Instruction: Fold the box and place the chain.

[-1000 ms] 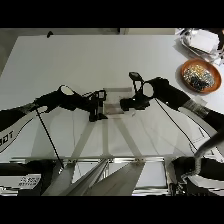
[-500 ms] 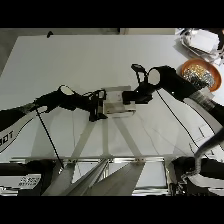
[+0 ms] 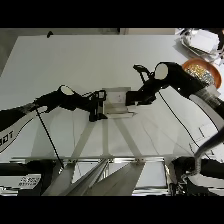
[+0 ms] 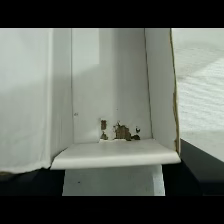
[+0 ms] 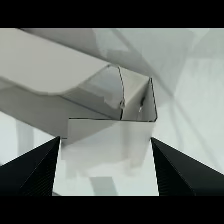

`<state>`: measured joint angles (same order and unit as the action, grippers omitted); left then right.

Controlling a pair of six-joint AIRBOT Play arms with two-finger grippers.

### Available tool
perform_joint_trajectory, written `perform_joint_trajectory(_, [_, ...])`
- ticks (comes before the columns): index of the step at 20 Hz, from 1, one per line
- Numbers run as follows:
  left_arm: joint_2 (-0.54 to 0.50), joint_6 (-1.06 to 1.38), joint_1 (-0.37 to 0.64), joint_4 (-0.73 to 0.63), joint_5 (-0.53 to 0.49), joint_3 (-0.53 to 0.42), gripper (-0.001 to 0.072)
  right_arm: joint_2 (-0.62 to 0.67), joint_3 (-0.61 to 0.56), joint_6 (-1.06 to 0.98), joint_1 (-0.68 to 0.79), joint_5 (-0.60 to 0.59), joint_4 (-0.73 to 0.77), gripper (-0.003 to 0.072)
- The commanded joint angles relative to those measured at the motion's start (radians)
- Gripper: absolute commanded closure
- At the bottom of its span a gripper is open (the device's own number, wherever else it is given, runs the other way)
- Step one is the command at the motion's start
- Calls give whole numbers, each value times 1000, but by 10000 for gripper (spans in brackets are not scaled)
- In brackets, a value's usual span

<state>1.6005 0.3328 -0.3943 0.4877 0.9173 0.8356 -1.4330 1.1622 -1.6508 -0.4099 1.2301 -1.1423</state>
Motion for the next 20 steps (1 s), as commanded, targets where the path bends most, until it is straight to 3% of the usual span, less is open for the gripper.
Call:
perform_joint_trajectory(1, [0, -1, 0, -1, -1, 0, 528, 37, 0, 71, 43, 29, 57, 53])
perform_joint_trajectory(7, [0, -1, 0, -1, -1, 0, 528, 78, -1, 138, 154, 100, 6, 64])
perform_joint_trajectory(9, [0, 0, 0, -1, -1, 0, 528, 104, -3, 150, 218, 117, -7, 206])
perform_joint_trajectory(12, [0, 0, 0, -1, -1, 0, 528, 148, -90, 202, 329, 103, -20, 581])
perform_joint_trajectory(13, [0, -1, 0, -1, -1, 0, 528, 158, -156, 225, 352, 66, -20, 639])
perform_joint_trajectory(17, [0, -1, 0, -1, -1, 0, 528, 137, -367, 309, 343, -128, 68, 637])
perform_joint_trajectory(18, [0, -1, 0, -1, -1, 0, 528, 128, -393, 357, 332, -156, 122, 584])
perform_joint_trajectory(19, [0, 0, 0, -1, -1, 0, 528, 116, -404, 412, 320, -167, 177, 360])
perform_joint_trajectory(20, [0, 0, 0, -1, -1, 0, 528, 104, -405, 441, 309, -169, 215, 295])
